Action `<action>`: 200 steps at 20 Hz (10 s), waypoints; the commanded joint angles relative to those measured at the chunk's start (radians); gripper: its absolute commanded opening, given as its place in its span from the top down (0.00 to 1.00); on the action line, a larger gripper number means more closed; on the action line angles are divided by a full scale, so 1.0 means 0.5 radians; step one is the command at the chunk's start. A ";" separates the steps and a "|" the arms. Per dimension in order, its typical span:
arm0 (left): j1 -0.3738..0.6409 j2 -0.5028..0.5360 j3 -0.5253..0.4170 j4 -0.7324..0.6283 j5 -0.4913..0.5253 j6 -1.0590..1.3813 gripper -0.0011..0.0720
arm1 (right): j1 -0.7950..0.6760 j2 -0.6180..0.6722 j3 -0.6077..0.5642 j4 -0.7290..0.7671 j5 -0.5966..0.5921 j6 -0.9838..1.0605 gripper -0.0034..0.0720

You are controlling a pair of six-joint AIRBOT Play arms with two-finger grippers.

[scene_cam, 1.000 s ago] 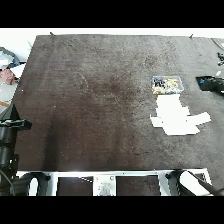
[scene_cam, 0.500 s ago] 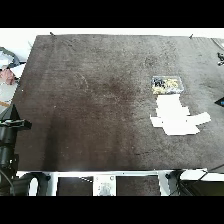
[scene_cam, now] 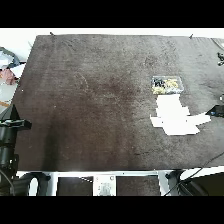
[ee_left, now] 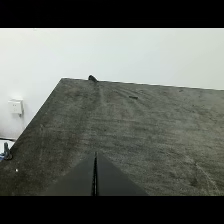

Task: Fold the box and place the chain.

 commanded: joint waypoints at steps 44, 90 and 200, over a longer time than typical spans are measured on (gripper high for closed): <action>0.001 -0.010 0.006 -0.005 -0.419 0.033 0.43 | 1.956 0.385 -1.058 1.778 -1.312 -0.098 0.97; -0.538 -4.228 3.700 1.201 -2.464 -1.425 0.34 | 1.961 0.384 -1.058 1.629 -1.373 -0.081 0.97; -0.556 -4.387 3.388 0.896 -2.493 0.733 0.97 | 2.472 0.400 -1.067 0.889 -1.901 -1.446 0.16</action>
